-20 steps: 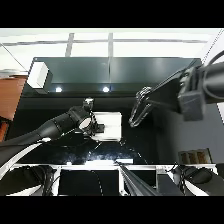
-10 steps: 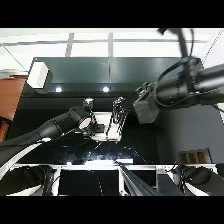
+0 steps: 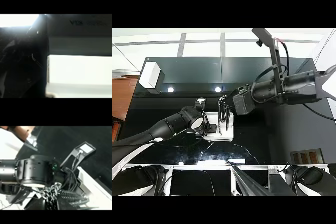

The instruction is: Fold the box and place the chain.

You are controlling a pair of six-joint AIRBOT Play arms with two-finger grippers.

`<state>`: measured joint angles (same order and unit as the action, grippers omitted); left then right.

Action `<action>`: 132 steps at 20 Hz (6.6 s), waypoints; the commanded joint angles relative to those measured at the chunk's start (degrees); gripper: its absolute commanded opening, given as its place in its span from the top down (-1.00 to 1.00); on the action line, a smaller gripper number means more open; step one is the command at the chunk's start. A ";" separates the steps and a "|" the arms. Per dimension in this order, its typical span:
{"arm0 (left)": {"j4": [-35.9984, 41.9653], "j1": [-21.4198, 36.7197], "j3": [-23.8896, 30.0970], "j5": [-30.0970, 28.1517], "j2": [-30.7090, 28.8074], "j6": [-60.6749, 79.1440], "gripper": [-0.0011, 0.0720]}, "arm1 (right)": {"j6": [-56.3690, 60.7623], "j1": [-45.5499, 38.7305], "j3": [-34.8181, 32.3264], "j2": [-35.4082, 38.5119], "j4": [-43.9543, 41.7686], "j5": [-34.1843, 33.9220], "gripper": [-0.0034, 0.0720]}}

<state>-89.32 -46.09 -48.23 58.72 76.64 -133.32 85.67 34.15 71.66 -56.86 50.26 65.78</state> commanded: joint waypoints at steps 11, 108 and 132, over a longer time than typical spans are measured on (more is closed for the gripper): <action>0.00 0.02 0.00 0.07 0.04 0.00 0.89 | 3.58 0.17 -9.79 -0.35 0.98 1.27 0.85; 52.26 31.12 12.09 0.26 -0.33 152.15 -0.97 | 6.80 -16.52 -11.10 1.42 27.82 7.37 -0.57; 53.31 27.71 9.57 -0.74 1.88 150.59 -0.97 | 6.80 -16.55 -11.10 1.42 28.00 7.02 -0.57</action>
<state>-36.47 -17.41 -38.59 59.24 77.87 17.37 92.42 17.63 60.60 -55.42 78.26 72.84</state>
